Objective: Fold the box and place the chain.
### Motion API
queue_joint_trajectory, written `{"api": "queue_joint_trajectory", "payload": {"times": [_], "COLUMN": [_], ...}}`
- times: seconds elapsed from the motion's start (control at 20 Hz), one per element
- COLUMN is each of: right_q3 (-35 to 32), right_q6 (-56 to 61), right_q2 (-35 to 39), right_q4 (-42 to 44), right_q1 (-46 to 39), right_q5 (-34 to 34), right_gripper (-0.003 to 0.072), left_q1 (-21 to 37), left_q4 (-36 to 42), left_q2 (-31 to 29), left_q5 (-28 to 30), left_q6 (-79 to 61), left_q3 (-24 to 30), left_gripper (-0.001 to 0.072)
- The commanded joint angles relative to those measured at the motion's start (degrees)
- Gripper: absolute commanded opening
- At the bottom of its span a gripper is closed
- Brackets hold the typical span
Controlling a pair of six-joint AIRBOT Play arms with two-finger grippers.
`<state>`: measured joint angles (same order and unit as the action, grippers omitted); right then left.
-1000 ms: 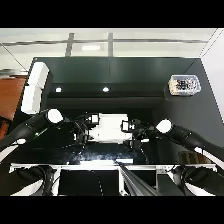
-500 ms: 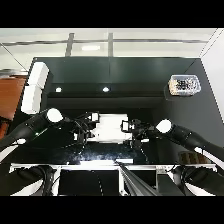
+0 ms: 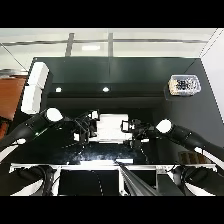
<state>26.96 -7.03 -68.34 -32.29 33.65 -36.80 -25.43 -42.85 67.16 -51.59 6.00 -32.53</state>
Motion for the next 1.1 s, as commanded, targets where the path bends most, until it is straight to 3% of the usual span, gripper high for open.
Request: {"api": "queue_joint_trajectory", "payload": {"times": [0.0,0.3,1.05], "right_q3": [0.0,0.0,0.0], "right_q6": [0.0,0.0,0.0], "right_q2": [0.0,0.0,0.0], "right_q4": [0.1,0.1,0.1], "right_q1": [0.0,0.0,0.0], "right_q5": [0.0,0.0,0.0], "right_gripper": [0.047,0.047,0.047], "left_q1": [0.0,0.0,0.0], "left_q4": [1.4,5.0,5.8], "left_q2": [0.1,0.8,0.8], "left_q5": [-1.0,-1.0,1.5], "left_q6": [0.0,0.5,1.3], "left_q3": [0.0,1.8,2.6], "left_gripper": [0.022,0.022,0.0229]}}
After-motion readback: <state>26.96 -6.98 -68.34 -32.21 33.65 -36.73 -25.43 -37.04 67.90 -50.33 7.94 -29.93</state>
